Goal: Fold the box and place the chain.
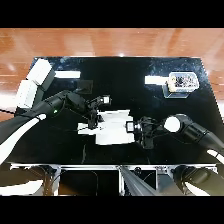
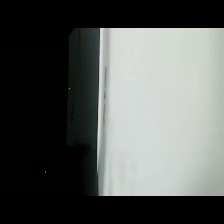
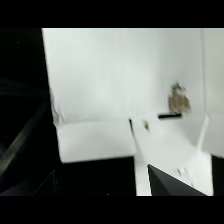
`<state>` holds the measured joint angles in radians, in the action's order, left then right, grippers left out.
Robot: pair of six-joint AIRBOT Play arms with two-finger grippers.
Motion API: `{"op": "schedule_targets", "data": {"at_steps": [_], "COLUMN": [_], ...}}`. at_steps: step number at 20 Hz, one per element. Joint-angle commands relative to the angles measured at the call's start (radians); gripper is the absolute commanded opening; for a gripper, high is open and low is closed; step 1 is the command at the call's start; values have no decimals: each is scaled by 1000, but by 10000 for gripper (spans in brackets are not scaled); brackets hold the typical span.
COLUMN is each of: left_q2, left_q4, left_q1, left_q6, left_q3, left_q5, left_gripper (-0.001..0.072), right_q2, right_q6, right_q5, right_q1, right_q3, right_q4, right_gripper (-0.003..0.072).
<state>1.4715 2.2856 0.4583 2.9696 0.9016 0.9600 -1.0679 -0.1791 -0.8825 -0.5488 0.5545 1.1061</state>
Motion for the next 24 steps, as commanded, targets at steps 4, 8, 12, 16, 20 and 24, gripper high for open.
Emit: {"op": "schedule_targets", "data": {"at_steps": [4,8,12,16,20,24], "left_q2": [0,0,0,0,0,0], "left_q4": [0,1,1,1,1,1], "left_q1": [1,1,1,1,1,1], "left_q6": [0,0,0,0,0,0], "left_q3": [1,1,1,1,1,1], "left_q5": [1,0,0,0,1,0], "left_gripper": [14,14,14,14,14,14], "right_q2": [-40,-71,-79,-79,-75,-45], "right_q6": [30,31,30,30,24,-8], "right_q5": [102,154,178,169,169,172], "right_q1": [-69,-69,-69,-69,-69,-68], "right_q3": [-2,-2,-2,-2,-1,11], "right_q4": [-5,4,13,12,-17,-17], "right_gripper": [663,663,663,662,662,662]}}
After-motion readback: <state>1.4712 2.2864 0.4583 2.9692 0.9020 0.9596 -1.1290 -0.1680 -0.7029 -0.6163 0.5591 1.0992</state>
